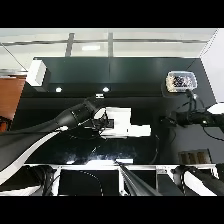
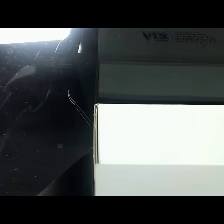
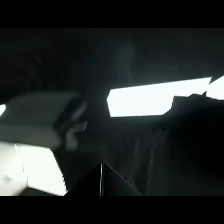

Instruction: Fold the box and place the chain.

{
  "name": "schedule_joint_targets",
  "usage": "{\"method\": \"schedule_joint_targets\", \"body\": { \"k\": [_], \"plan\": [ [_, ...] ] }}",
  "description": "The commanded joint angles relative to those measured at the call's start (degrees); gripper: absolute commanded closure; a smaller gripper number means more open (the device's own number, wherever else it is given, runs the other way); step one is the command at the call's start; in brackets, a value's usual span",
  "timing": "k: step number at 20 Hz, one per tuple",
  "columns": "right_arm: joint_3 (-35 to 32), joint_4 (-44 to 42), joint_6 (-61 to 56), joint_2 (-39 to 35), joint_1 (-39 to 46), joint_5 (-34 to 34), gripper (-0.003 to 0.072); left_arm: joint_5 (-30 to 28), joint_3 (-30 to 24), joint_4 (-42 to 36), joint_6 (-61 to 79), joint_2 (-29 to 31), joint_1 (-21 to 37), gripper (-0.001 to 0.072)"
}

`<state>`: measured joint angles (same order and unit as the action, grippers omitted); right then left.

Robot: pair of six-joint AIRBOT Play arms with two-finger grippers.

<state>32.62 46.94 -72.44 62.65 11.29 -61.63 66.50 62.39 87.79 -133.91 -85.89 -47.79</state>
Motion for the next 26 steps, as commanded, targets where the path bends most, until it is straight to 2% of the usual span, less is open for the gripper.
{"method": "schedule_joint_targets", "body": {
  "k": [1, 3, 5, 8, 12, 13, 14, 15, 19, 22, 24, 26],
  "plan": [
    [-0.26, 0.22, -5.77, 6.99, -5.9, -3.52, 0.0671, 0.02, 0.04, 0.0, -0.02, 0.02, 0.02, 0.0681],
    [-0.26, -3.3, -3.06, 11.56, -10.71, -3.96, 0.0671, 0.02, 0.04, 0.02, -0.04, 0.02, 0.02, 0.0682],
    [-0.26, -10.6, 3.48, 15.34, -13.86, -5.33, 0.0671, 0.0, 0.04, 0.02, -0.02, 0.02, 0.02, 0.0682],
    [-0.13, -18.36, 11.78, 15.98, -15.45, -6.82, 0.067, 0.07, 0.04, 0.02, -0.04, 0.02, 0.02, 0.0681],
    [0.94, -19.54, 13.18, 15.93, -15.45, -9.14, 0.0668, 0.07, 0.04, 0.02, -0.02, 0.02, 0.02, 0.0682],
    [1.53, -20.0, 13.51, 15.85, -15.45, -9.88, 0.0557, 0.07, 0.04, 0.02, -0.04, 0.02, 0.02, 0.0682],
    [2.23, -20.46, 13.88, 15.63, -15.45, -10.78, 0.019, 0.07, 0.04, 0.02, -0.02, 0.02, 0.02, 0.0681],
    [3.34, -20.85, 15.39, 15.45, -15.45, -12.09, 0.0004, 0.07, 0.04, 0.02, -0.02, 0.02, 0.02, 0.0682],
    [6.16, -22.01, 15.19, 15.06, -17.09, -13.53, 0.0006, 0.07, 0.04, 0.0, -0.02, 0.02, 0.02, 0.0682],
    [6.27, -21.31, 11.65, 14.84, -22.73, -6.03, 0.001, 0.26, 0.04, 0.0, -0.02, 0.02, 0.02, 0.0681],
    [7.3, -20.87, 8.92, 14.25, -26.71, -0.26, 0.0101, 0.26, 0.04, 0.02, -0.02, 0.02, 0.02, 0.0682],
    [9.66, -14.64, 0.48, 13.46, -30.84, 4.17, 0.0101, 0.26, 0.04, 0.02, -0.02, 0.02, 0.02, 0.0681]
  ]
}}
